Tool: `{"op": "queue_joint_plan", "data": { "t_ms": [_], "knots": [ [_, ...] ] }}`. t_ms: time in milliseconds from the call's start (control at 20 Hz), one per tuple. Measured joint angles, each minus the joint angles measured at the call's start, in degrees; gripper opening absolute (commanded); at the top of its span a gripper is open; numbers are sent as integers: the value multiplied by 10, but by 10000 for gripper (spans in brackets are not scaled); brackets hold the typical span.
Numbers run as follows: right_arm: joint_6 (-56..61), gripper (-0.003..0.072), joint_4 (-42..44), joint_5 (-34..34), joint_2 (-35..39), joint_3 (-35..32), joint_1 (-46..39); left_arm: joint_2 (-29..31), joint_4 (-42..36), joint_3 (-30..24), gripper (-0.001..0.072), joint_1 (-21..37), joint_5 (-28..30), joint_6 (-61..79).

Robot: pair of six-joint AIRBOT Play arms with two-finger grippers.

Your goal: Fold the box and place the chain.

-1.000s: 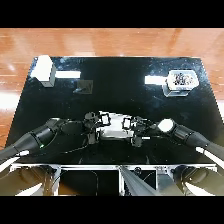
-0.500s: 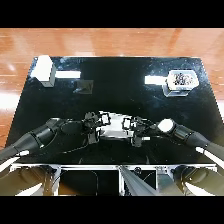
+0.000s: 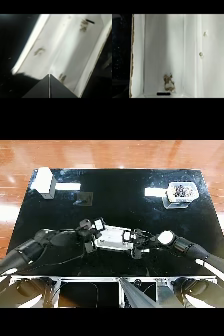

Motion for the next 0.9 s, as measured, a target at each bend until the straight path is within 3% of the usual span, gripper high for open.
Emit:
{"op": "queue_joint_plan", "data": {
  "t_ms": [200,450,700,900],
  "knots": [
    [0,606,0,0,0,0,0,44,8,0,21,60,24,-94],
    [0,606,0,0,0,0,0,44,12,-1,20,188,65,-290],
    [0,606,0,0,0,0,0,-22,11,-1,20,319,164,-422],
    [0,605,0,0,0,0,0,-91,-14,-1,19,342,214,-449]
  ]
}}
